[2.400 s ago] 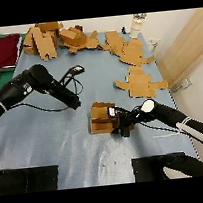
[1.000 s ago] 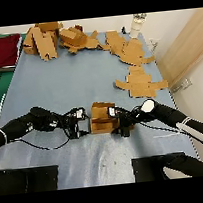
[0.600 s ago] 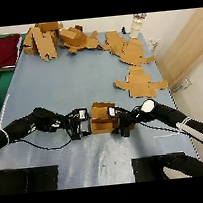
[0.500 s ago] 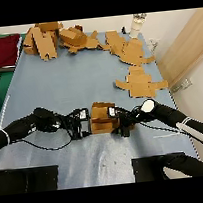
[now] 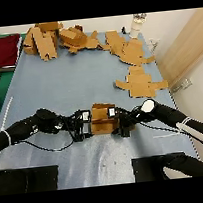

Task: Fold the box.

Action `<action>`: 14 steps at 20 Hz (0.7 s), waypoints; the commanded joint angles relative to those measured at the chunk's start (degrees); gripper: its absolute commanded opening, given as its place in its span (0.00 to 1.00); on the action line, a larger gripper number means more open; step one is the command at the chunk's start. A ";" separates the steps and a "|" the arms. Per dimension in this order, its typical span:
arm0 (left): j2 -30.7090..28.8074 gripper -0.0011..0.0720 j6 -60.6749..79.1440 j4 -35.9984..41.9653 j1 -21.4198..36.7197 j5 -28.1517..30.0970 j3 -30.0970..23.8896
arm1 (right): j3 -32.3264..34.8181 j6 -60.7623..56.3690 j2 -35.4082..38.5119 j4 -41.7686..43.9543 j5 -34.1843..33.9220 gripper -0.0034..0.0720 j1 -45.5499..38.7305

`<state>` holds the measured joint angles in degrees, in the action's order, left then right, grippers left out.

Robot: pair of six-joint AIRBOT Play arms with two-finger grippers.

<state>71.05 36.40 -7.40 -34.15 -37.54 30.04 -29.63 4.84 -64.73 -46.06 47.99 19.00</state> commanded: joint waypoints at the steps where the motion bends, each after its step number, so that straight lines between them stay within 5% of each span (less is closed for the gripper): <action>1: 0.04 0.96 -0.07 -0.22 -0.15 0.11 0.04 | -0.07 -0.04 0.07 0.04 0.00 0.72 0.00; 2: 0.04 0.96 -0.04 -0.33 -0.15 0.13 0.04 | -0.07 -0.04 0.04 0.04 0.00 0.72 0.00; 4: 0.04 0.65 -0.02 -0.33 -0.17 0.96 0.04 | -0.07 -0.04 0.04 0.04 0.00 0.72 0.00; 14: 0.04 0.65 -0.02 -0.33 -0.15 1.99 0.02 | -0.07 -0.04 0.04 0.04 -0.02 0.72 0.00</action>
